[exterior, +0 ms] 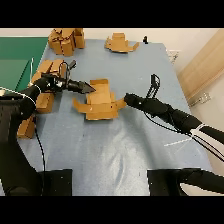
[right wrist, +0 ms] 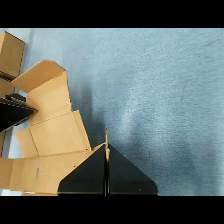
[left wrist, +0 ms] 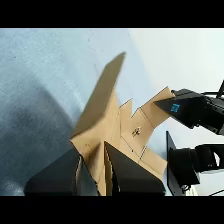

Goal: Fold the box.

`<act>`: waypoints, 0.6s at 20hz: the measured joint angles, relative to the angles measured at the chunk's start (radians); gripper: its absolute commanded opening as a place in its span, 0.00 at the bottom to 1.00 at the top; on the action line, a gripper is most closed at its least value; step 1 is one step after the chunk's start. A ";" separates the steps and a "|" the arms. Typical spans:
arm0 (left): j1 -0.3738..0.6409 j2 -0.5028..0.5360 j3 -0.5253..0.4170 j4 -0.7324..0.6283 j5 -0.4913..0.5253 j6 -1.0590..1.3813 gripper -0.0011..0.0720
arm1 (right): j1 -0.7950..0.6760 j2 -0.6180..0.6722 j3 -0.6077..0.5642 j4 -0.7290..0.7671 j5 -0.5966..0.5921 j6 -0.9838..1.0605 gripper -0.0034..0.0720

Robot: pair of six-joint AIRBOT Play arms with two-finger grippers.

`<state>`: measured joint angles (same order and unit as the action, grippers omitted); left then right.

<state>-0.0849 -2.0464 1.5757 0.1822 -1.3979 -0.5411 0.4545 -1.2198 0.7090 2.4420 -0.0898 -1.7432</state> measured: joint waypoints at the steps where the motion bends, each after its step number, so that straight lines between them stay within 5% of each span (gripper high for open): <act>1: 0.000 0.000 0.000 -0.001 0.000 0.001 0.30 | 0.000 0.000 0.000 0.000 -0.001 0.000 0.05; 3: 0.000 0.000 0.000 -0.004 0.002 0.002 0.29 | 0.000 0.000 0.000 0.000 -0.004 0.000 0.05; 5: 0.000 0.000 0.000 -0.005 0.002 0.002 0.04 | 0.000 0.000 0.000 0.000 -0.005 0.000 0.05; 12: -0.001 0.000 0.001 -0.004 0.002 0.042 0.04 | 0.000 0.000 0.000 -0.009 -0.007 -0.001 0.05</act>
<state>-0.0856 -2.0464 1.5764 0.1780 -1.3956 -0.4995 0.4549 -1.2201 0.7090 2.4332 -0.0971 -1.7439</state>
